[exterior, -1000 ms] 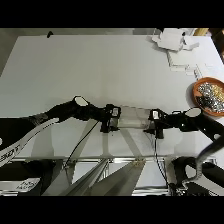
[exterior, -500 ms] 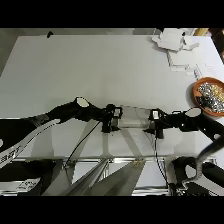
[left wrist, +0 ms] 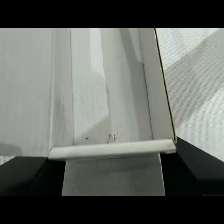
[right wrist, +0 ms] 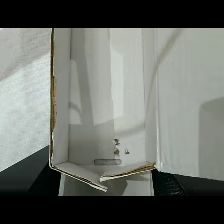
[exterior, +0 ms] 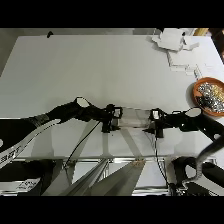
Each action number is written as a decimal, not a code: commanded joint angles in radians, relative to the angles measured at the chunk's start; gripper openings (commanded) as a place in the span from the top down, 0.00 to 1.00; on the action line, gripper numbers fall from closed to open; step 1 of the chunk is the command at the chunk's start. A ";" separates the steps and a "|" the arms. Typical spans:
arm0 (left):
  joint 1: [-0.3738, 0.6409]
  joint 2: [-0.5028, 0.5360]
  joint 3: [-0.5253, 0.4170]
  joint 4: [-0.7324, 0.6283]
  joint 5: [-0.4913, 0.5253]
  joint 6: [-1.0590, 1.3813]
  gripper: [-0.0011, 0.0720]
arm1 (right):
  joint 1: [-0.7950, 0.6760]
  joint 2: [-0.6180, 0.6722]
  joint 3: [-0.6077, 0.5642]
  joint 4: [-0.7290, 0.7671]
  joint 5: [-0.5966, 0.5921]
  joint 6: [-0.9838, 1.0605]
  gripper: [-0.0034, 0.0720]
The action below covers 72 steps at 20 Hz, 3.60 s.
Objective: Fold the box and place the chain.
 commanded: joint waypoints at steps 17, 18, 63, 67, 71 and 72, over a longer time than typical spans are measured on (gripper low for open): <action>-0.002 0.000 0.001 0.003 -0.003 0.002 0.30 | 0.000 0.000 0.000 -0.001 0.001 0.000 0.43; -0.002 0.000 0.001 0.003 -0.003 0.002 0.30 | 0.000 0.000 0.000 -0.001 0.001 0.000 0.43; -0.002 0.000 0.001 0.003 -0.003 0.002 0.30 | 0.103 0.538 -0.001 0.022 0.112 0.519 0.93; -0.001 0.000 0.001 0.003 -0.003 0.002 0.30 | 0.118 0.366 0.000 0.266 -0.219 0.519 0.93; -0.002 0.000 0.001 0.003 -0.003 0.002 0.30 | 0.117 0.153 0.000 0.329 -0.375 0.523 0.93; -0.002 0.000 0.001 0.003 -0.003 0.002 0.30 | 0.117 0.108 0.000 0.328 -0.372 0.524 0.93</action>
